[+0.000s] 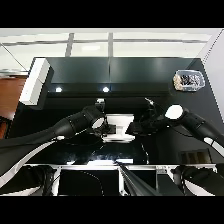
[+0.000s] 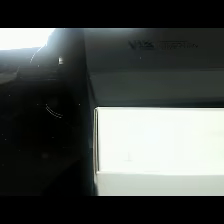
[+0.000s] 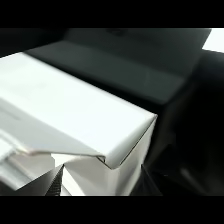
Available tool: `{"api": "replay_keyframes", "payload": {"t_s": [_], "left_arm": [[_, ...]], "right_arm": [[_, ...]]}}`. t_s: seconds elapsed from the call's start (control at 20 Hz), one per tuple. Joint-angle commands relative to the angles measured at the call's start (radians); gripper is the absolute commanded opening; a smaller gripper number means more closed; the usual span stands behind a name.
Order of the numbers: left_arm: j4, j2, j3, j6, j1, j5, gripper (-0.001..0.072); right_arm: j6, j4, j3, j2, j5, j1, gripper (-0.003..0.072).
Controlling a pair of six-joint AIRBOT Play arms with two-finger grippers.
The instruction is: Fold the box and place the chain.
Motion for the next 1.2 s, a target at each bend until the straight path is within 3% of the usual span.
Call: {"api": "replay_keyframes", "payload": {"t_s": [0.0, 0.05, 0.15, 0.55, 0.6, 0.85, 0.9, 1.15], "left_arm": [[0.0, 0.0, 0.0, 0.0, 0.001, 0.0, 0.0028], [0.0, 0.0, 0.0, 0.0, 0.001, 0.0, 0.0028], [0.0, 0.0, 0.0, 0.0, 0.001, 0.0, 0.0028], [0.001, 0.0, 0.0, 0.0, 0.001, 0.0, 0.0028], [0.001, 0.0, 0.0, 0.0, 0.001, 0.0, 0.0028], [0.001, 0.0, 0.0, 0.0, 0.001, 0.0, 0.0028], [0.001, 0.0, 0.0, 0.0, 0.001, 0.0, 0.0028], [0.001, 0.0, 0.0, 0.0, 0.001, 0.0, 0.0028]], "right_arm": [[0.391, -0.342, 0.078, 0.0, -0.043, 0.142, 0.0527], [0.468, -0.399, 0.095, 0.0, -0.036, 0.167, 0.0526], [0.518, -0.457, 0.129, -0.006, -0.008, 0.205, 0.0359], [0.609, -0.501, 0.166, -0.064, 0.066, 0.237, 0.0354], [0.609, -0.501, 0.166, -0.067, 0.066, 0.237, 0.0305], [0.635, -0.519, 0.173, -0.089, 0.071, 0.245, 0.0295], [0.642, -0.529, 0.18, -0.094, 0.073, 0.257, 0.0236], [0.724, -0.61, 0.213, -0.125, 0.086, 0.312, 0.0236]]}}
